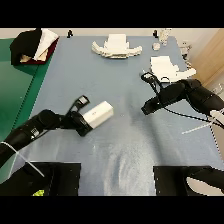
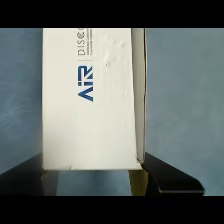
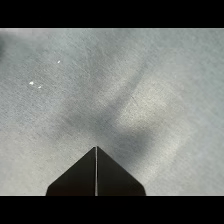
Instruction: Fold the box.
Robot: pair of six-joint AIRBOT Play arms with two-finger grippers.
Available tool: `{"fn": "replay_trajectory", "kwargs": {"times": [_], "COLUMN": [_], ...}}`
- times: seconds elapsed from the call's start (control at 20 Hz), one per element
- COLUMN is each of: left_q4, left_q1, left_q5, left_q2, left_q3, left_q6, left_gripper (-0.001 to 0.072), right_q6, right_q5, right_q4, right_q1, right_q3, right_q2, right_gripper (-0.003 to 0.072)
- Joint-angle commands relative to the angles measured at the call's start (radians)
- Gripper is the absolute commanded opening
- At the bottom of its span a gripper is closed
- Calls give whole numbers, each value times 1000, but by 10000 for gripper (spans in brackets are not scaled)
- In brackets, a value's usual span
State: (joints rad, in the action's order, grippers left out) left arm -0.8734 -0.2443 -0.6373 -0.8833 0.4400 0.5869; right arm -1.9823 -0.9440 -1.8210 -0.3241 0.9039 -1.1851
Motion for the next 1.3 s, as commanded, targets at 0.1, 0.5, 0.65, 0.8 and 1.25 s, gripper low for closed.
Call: {"fn": "replay_trajectory", "kwargs": {"times": [0.1, 0.5, 0.65, 0.8, 1.25], "left_q4": [-119, -238, -321, -320, -318], "left_q1": [354, 471, 490, 496, 500], "left_q5": [18, 18, 11, -25, 9], "left_q2": [-214, -830, -992, -1094, -1143], "left_q3": [254, 948, 1151, 1283, 1306], "left_q6": [138, 237, 360, 372, 372], "left_gripper": [395, 395, 395, 395, 395], "right_q6": [0, 0, 0, 0, 0], "right_q5": [0, 0, 0, 0, 0], "right_q4": [0, 0, 0, 0, 0], "right_q1": [0, 0, 0, 0, 0], "right_q3": [1, 1, 1, 1, 1], "right_q2": [1, 1, 1, 1, 1], "right_gripper": [4, 5, 4, 5, 4]}}
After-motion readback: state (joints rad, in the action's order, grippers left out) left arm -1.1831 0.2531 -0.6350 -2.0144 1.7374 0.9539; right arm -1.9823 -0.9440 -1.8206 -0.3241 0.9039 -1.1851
